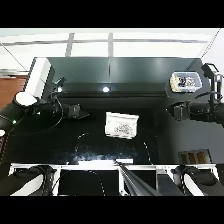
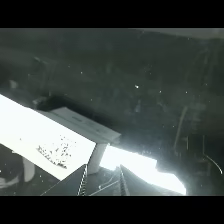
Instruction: Fold the box and place the chain.
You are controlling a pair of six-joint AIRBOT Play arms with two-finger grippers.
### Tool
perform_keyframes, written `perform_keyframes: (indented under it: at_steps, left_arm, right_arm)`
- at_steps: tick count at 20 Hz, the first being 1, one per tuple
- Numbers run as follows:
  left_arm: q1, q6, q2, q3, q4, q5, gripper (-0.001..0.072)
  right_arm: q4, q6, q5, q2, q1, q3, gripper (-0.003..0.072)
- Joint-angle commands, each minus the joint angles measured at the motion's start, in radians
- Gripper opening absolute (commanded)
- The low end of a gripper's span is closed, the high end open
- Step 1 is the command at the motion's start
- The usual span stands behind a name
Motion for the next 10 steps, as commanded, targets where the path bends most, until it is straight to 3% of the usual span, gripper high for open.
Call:
perform_keyframes:
  at_steps: [1,6,10]
  left_arm:
    - [0.015,0.718,-0.027,-0.074,-0.203,-0.08,0.0716]
    - [-0.172,0.967,-0.045,-0.072,-0.077,0.112,0.0716]
    - [-0.25,1.077,-0.154,-0.025,-0.089,0.149,0.0713]
  right_arm:
    - [-0.001,0.004,-0.019,0.001,0.0,0.0,0.0251]
    - [0.0,0.015,0.01,0.0,0.0,0.0,0.0251]
    - [-0.034,0.016,0.004,0.0,0.0,0.0,0.0251]
